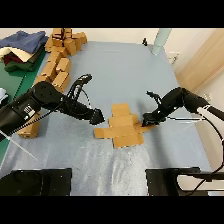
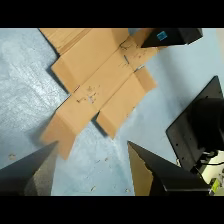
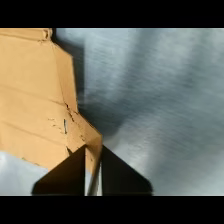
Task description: Fold the box.
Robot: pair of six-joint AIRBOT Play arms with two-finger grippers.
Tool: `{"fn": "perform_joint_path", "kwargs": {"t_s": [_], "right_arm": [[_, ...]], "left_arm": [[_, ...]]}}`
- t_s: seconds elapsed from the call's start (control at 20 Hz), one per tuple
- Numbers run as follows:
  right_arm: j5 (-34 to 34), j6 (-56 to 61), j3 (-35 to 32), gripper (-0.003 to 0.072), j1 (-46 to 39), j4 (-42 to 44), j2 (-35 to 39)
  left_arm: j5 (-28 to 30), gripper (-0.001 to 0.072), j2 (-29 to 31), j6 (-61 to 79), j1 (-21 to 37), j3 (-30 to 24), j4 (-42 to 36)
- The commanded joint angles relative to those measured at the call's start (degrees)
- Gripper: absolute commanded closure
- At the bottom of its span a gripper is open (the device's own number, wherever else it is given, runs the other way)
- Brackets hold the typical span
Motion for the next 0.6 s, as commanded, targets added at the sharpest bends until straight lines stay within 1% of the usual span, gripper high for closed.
{"fn": "perform_joint_path", "kwargs": {"t_s": [0.0, 0.1, 0.2, 0.25, 0.35, 0.4, 0.55], "right_arm": [[-2.38, -5.7, 0.09, 0.0685, 0.81, 6.93, -0.35], [-2.4, -8.35, -0.33, 0.0682, 1.81, 10.36, 1.38], [1.03, -11.19, -3.52, 0.0682, 2.69, 15.28, 5.27], [3.89, -11.72, -6.47, 0.0682, 3.06, 16.76, 8.11], [9.09, -11.76, -13.16, 0.0682, 4.98, 16.83, 14.08], [10.88, -11.74, -16.41, 0.0682, 6.32, 16.74, 16.85], [17.44, -10.84, -23.71, 0.0682, 11.17, 16.74, 24.46]], "left_arm": [[0.61, 0.0053, -0.04, -0.2, 0.48, 0.02, -1.03], [-0.22, 0.0053, -0.04, -0.13, 2.51, 0.02, -0.92], [-2.12, 0.0054, -0.15, -0.09, 6.01, 0.0, -0.81], [-3.72, 0.0054, -0.57, 0.07, 8.09, 0.0, -0.83], [-6.84, 0.0053, -2.64, 1.49, 11.47, -0.02, -1.01], [-7.32, 0.0054, -4.09, 2.6, 12.48, -0.04, -1.03], [-5.2, 0.0053, -9.68, 6.93, 13.64, -0.02, -1.92]]}}
